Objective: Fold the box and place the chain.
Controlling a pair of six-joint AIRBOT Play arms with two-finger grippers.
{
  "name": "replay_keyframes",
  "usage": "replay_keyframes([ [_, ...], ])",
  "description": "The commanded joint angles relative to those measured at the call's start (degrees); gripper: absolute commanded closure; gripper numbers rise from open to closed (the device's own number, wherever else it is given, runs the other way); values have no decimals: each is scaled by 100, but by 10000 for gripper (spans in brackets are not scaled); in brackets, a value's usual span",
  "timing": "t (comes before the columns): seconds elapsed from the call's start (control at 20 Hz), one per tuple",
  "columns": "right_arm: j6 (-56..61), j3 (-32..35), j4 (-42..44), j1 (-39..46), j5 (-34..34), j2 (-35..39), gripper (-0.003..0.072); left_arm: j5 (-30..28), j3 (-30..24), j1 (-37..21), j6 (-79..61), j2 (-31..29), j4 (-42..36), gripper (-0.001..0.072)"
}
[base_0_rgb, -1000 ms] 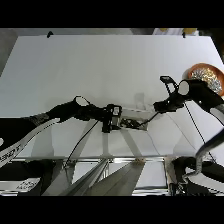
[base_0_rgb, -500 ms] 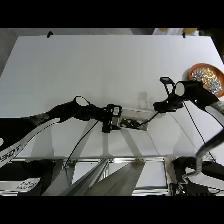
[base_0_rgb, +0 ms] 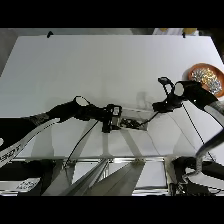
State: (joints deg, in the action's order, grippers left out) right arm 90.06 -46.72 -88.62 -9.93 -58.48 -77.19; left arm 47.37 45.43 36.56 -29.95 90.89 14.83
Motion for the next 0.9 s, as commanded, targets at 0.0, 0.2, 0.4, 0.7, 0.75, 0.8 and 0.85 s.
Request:
replay_keyframes([
  [0.0,-210,-11,9,0,-63,304,670,-2,0,-2,0,0,0,695],
  [0.2,-229,-11,-2,0,-133,922,670,0,0,-2,0,0,0,695],
  [0.4,-411,-11,81,0,-678,1572,670,-2,0,-2,0,0,2,695],
  [0.7,-498,-11,245,-787,-1849,3130,670,-2,0,-2,0,0,2,695],
  [0.75,-470,-11,393,-997,-1932,3348,670,0,0,-2,0,0,0,695],
  [0.8,-437,-13,614,-1220,-1982,3547,670,-2,0,-2,0,0,2,695],
  [0.85,-439,-11,881,-1414,-1985,3694,670,0,0,-2,0,0,2,695],
])
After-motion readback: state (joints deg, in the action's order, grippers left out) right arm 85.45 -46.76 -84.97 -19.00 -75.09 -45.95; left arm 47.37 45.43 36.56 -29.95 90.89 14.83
